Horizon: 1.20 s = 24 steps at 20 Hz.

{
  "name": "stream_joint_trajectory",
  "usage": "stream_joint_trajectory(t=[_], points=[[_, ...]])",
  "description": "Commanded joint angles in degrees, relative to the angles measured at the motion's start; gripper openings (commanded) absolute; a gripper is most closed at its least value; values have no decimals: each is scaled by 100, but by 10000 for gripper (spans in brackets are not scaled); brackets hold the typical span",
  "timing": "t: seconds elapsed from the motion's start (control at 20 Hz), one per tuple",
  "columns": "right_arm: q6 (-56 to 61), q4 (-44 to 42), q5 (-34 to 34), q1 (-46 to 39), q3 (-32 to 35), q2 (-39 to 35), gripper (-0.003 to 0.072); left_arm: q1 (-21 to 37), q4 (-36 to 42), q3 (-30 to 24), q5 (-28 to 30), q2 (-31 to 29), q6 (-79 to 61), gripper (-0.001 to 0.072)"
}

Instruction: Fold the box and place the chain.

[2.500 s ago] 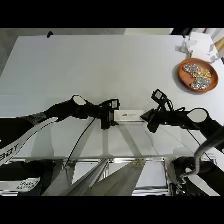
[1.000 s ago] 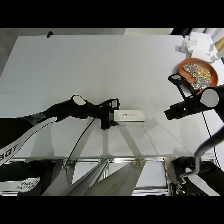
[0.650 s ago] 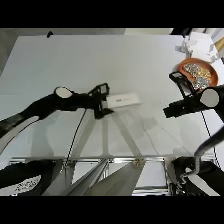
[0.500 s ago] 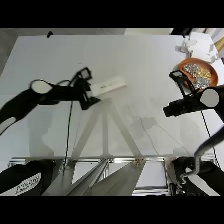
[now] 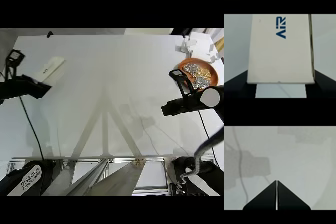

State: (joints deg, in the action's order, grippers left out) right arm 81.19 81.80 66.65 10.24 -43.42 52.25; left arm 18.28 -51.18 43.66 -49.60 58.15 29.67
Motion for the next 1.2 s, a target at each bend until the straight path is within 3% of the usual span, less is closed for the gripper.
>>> stream_joint_trajectory(t=[0.0, 0.2, 0.5, 0.55, 0.7, 0.95, 1.0, 1.05, 1.15], points=[[-22, -103, -28, 0, -7, 4, 15, 960, -234, -188, -52, 94, 407, 4], [-22, -101, -31, 0, -7, 4, 15, 1062, -396, -590, 278, 293, 407, 3], [-22, -103, -31, 0, -7, 4, 15, 1058, -398, -789, 310, 826, 402, 15], [-22, -103, -33, 0, -7, 4, 15, 1056, -396, -796, 304, 890, 404, 56], [-24, -103, -39, 0, -7, 4, 15, 1056, -396, -800, 262, 942, 431, 462], [-24, -103, -195, 0, -7, 4, 15, 1056, -396, -800, 138, 942, 551, 473], [-24, -103, -208, 0, -7, 4, 15, 1056, -396, -800, 96, 942, 549, 555], [-24, -103, -208, 0, -7, 4, 15, 1056, -396, -800, 68, 942, 531, 707], [-26, -103, -232, 0, -7, 4, 15, 1056, -396, -800, 35, 942, 531, 699]])
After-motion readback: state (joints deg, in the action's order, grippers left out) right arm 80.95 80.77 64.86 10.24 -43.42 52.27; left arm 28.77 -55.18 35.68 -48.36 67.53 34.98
